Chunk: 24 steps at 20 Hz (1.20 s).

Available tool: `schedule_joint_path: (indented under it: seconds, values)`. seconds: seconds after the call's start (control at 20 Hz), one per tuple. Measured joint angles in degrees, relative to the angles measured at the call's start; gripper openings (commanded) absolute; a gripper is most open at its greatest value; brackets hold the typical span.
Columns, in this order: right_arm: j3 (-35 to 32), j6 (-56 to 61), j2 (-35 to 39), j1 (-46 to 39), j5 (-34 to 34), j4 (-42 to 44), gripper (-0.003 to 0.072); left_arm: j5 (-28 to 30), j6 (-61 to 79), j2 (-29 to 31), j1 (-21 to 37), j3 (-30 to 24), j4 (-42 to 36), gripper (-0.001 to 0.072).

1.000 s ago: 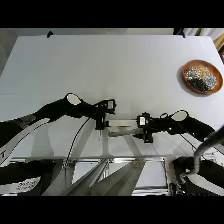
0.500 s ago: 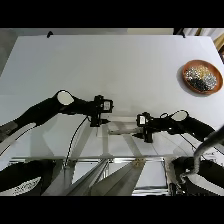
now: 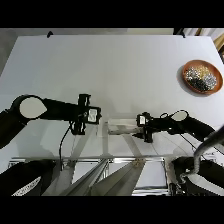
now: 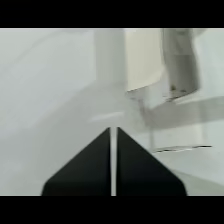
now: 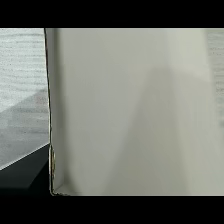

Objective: Fold the box and place the chain.

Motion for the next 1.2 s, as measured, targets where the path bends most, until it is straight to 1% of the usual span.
schedule_joint_path:
  seconds: [0.1,0.15,0.25,0.35,0.45,0.65,0.8,0.85,0.95,1.2]
  values:
    - [0.0,0.0,0.0,0.0,0.0,0.0,0.034,-1.7,-2.2,0.0,-3.7,-0.1,0.4,0.0005]
    - [0.0,0.0,0.0,0.0,0.0,0.0,0.034,-1.5,-3.6,-0.8,-6.2,-0.2,0.6,0.0005]
    - [0.0,0.0,0.0,0.0,0.0,0.0,0.034,1.8,-6.5,-3.4,-11.4,-0.3,0.8,0.0005]
    - [0.0,0.0,0.0,0.0,0.0,0.0,0.034,7.8,-9.7,-7.0,-15.9,-0.4,0.8,0.0005]
    - [0.0,0.0,0.0,0.0,0.0,0.0,0.034,16.1,-13.5,-11.0,-18.8,-0.4,0.7,0.0004]
    - [0.0,0.0,0.0,0.0,0.1,0.0,0.034,34.6,-26.2,-17.3,-19.8,-0.4,0.6,0.0004]
    - [0.0,0.0,0.0,0.0,-0.3,0.2,0.034,42.1,-34.8,-21.0,-18.9,-0.4,0.5,0.0004]
    - [0.0,0.0,0.0,0.0,-0.3,0.2,0.034,43.5,-36.6,-21.9,-18.7,-0.4,0.4,0.0004]
    - [0.0,0.0,0.0,0.0,-0.2,0.2,0.034,44.5,-38.9,-23.2,-18.6,-0.4,0.5,0.0004]
    - [0.0,0.0,0.0,0.0,-0.1,0.1,0.034,44.7,-41.1,-24.0,-18.6,-0.4,0.7,0.0005]
